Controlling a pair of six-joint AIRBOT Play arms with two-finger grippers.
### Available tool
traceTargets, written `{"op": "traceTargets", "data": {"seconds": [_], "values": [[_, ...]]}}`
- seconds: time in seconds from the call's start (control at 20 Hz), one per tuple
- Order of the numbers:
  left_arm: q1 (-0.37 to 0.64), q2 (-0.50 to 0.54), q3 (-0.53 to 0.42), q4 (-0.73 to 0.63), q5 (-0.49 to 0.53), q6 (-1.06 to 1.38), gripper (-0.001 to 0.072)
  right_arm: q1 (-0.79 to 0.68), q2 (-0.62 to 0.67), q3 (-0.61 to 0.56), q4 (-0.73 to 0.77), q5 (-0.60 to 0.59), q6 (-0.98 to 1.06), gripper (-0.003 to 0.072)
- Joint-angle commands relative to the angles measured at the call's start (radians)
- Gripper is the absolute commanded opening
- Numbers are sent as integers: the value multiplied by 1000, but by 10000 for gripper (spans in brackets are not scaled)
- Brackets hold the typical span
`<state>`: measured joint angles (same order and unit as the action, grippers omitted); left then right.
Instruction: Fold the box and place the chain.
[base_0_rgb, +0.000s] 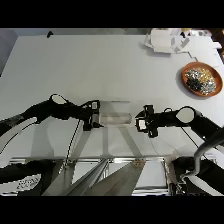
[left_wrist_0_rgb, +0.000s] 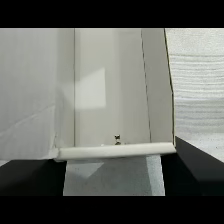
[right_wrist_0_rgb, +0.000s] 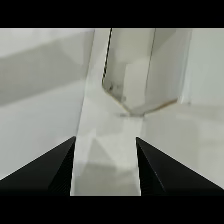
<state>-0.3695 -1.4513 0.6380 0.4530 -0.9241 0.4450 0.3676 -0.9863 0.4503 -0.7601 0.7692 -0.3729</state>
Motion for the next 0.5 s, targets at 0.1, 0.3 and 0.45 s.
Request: {"op": "traceTargets", "data": {"seconds": [0.1,0.3,0.45], "values": [[0,1,0,0,0,0,210,0,-95,-13,219,-59,-216,296],[0,1,0,0,0,0,210,0,-114,-13,223,-65,-211,274],[0,1,0,0,0,0,210,0,-92,-13,222,-23,-200,274]]}}
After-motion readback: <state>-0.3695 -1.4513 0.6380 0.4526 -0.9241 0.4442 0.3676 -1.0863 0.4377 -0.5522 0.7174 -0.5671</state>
